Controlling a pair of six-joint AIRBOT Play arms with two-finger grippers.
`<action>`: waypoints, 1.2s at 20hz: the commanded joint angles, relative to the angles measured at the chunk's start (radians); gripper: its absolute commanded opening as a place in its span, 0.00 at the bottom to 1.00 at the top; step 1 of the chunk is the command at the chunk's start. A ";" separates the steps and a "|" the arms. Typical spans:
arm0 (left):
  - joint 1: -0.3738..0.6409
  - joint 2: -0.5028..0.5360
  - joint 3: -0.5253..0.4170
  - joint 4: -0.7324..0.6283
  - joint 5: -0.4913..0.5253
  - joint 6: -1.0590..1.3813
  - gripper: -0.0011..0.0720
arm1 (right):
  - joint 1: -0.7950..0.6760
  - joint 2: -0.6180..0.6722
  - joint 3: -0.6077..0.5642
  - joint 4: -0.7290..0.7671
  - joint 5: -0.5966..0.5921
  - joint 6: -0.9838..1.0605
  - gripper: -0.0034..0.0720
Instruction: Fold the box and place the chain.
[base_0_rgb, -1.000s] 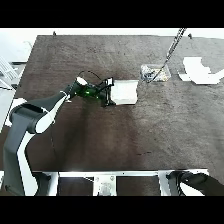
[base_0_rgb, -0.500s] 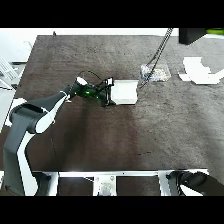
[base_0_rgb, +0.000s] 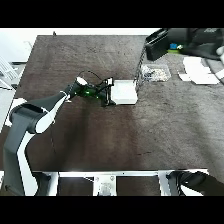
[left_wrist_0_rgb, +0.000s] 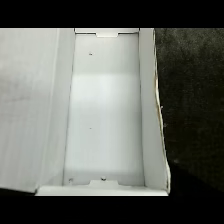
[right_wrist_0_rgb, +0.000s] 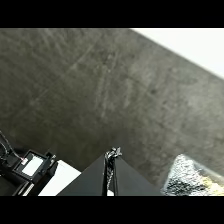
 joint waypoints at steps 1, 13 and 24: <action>0.000 0.000 0.001 0.000 0.000 0.000 0.58 | 0.004 -0.058 -0.082 0.017 -0.087 0.050 0.06; 0.000 0.000 0.001 0.000 0.000 0.000 0.58 | -0.004 -0.394 -0.422 0.113 -0.381 0.155 0.50; 0.000 0.000 0.001 0.000 0.000 0.000 0.58 | -0.359 -0.327 -0.415 0.217 -0.407 0.124 0.77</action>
